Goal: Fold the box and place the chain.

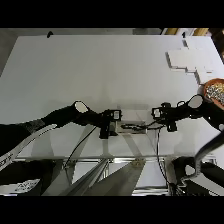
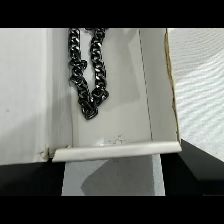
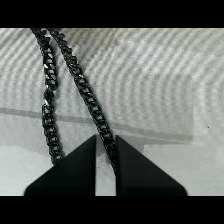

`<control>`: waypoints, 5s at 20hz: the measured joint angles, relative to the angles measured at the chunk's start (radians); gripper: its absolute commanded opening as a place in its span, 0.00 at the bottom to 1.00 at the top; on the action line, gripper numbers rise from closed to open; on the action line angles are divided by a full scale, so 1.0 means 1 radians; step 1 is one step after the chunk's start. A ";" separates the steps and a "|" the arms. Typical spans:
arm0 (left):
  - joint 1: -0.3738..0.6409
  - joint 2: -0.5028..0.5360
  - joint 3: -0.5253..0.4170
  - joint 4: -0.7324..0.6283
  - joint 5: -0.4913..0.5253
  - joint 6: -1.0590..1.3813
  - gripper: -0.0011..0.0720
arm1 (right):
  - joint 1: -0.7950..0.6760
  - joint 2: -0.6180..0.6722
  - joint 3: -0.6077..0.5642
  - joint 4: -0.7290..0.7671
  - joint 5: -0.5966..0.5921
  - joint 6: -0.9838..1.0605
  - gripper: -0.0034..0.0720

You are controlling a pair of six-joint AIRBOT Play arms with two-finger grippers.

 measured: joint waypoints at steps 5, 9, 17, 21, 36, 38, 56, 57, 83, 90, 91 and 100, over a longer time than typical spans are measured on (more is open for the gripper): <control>0.000 0.000 0.000 0.000 0.000 0.000 0.41 | 0.000 0.027 -0.001 0.001 0.013 -0.009 0.07; 0.000 0.000 0.000 0.000 0.000 0.000 0.41 | -0.001 0.116 -0.001 0.037 0.082 0.012 0.07; 0.000 0.000 0.000 0.000 0.000 0.000 0.41 | 0.023 0.268 -0.001 0.432 0.244 0.035 0.07; 0.000 0.000 0.000 0.000 0.000 0.000 0.41 | 0.134 0.296 -0.001 0.504 0.243 0.090 0.07; 0.000 0.000 0.000 0.000 0.000 0.000 0.41 | 0.288 0.312 -0.002 0.371 0.004 0.250 0.27; 0.000 0.000 0.000 0.000 0.000 0.000 0.41 | 0.270 0.332 -0.002 0.336 0.006 0.272 0.27; 0.000 0.000 0.000 0.000 0.000 0.000 0.41 | -0.027 0.111 -0.015 0.072 -0.031 0.106 0.28; 0.000 0.000 0.000 0.000 0.000 0.000 0.41 | -0.028 0.091 -0.015 0.073 -0.032 0.097 0.28; 0.000 0.000 0.000 0.000 0.000 0.000 0.41 | -0.030 0.365 -0.016 0.300 0.187 0.158 0.07; 0.000 0.000 0.000 0.000 0.000 0.000 0.41 | 0.076 0.424 -0.016 0.518 0.245 0.172 0.07; 0.000 0.000 0.000 0.000 0.000 0.000 0.41 | 0.111 0.426 -0.016 0.529 0.235 0.172 0.07; 0.000 0.000 0.000 0.000 0.000 0.000 0.41 | 0.314 0.421 -0.016 0.550 0.013 0.189 0.07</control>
